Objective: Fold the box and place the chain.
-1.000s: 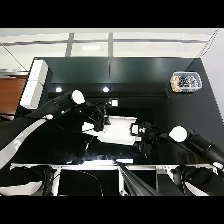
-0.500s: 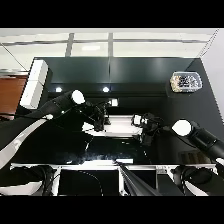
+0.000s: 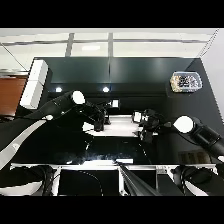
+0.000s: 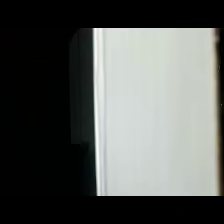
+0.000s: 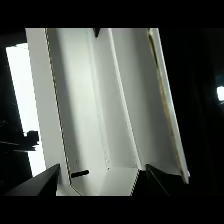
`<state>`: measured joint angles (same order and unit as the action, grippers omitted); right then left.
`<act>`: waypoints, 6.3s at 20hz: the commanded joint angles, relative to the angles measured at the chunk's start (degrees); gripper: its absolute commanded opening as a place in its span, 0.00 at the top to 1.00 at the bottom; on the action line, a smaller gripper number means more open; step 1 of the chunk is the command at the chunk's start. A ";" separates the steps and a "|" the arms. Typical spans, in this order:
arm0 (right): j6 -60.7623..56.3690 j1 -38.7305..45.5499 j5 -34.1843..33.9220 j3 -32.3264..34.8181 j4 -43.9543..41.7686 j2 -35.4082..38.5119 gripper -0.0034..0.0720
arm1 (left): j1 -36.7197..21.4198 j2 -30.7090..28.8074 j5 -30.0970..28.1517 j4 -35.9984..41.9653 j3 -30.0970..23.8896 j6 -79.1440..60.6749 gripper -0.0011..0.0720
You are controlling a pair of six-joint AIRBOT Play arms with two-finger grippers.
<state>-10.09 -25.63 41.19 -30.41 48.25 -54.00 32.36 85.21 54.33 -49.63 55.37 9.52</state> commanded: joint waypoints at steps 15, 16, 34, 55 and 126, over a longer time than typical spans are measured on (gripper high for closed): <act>-1.42 4.44 6.23 -1.53 -1.75 -2.51 0.11 | 2.12 -1.46 1.03 -2.29 -0.11 -0.11 0.96; -1.27 4.44 6.23 -1.53 -1.92 -2.54 0.11 | 2.62 -1.49 0.20 -3.13 -0.13 -0.02 0.96; 9.53 4.44 4.94 -1.53 -9.27 -8.02 0.11 | 2.99 -4.02 -5.90 -4.33 -3.67 0.04 0.95; 16.83 4.57 4.74 -1.22 -10.05 -15.69 0.12 | 2.99 -4.02 -5.84 -4.33 -3.67 0.15 0.95; 19.15 4.39 3.23 -0.33 -9.70 -15.43 0.31 | -6.91 -19.23 -0.28 -0.63 -16.39 -5.97 0.02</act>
<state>9.08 -21.23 44.34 -30.70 38.57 -69.47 23.22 65.49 57.56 -51.88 42.06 13.15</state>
